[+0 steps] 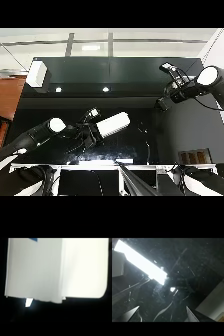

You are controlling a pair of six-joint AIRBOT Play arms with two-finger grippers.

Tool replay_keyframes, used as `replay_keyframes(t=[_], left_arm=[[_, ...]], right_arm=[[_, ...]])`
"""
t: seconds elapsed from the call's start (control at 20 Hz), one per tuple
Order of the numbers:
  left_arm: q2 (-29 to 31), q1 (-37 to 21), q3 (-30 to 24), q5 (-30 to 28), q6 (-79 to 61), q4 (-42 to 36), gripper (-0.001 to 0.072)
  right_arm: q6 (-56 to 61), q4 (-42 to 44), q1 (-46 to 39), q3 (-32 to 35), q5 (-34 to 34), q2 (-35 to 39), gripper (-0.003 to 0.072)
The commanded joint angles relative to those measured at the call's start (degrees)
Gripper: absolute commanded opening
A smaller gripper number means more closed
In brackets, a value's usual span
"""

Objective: Fold the box and place the chain.

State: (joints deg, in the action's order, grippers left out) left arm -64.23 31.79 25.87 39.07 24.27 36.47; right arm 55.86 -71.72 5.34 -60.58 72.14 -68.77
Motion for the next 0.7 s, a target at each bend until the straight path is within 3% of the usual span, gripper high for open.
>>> replay_keyframes(t=[0.0, 0.3, 0.45, 0.65], left_arm=[[0.5, 1.8, -1.0, -6.3, -7.2, -5.9, 0.0707], [0.4, 2.5, -1.1, -10.8, -7.6, -4.9, 0.0707], [0.4, 2.3, -1.1, -12.1, -8.1, -0.4, 0.0707], [0.4, 2.3, -1.0, -12.3, -16.9, -1.7, 0.0706]], right_arm=[[0.1, 0.4, -1.2, 0.0, -0.4, 0.0, 0.0699], [0.1, 0.4, -1.2, 0.0, -0.3, 0.0, 0.0699], [0.1, 0.4, -1.2, 0.0, -0.3, 0.0, 0.0699], [0.1, 0.4, -1.2, 0.0, -0.4, 0.0, 0.0699]])
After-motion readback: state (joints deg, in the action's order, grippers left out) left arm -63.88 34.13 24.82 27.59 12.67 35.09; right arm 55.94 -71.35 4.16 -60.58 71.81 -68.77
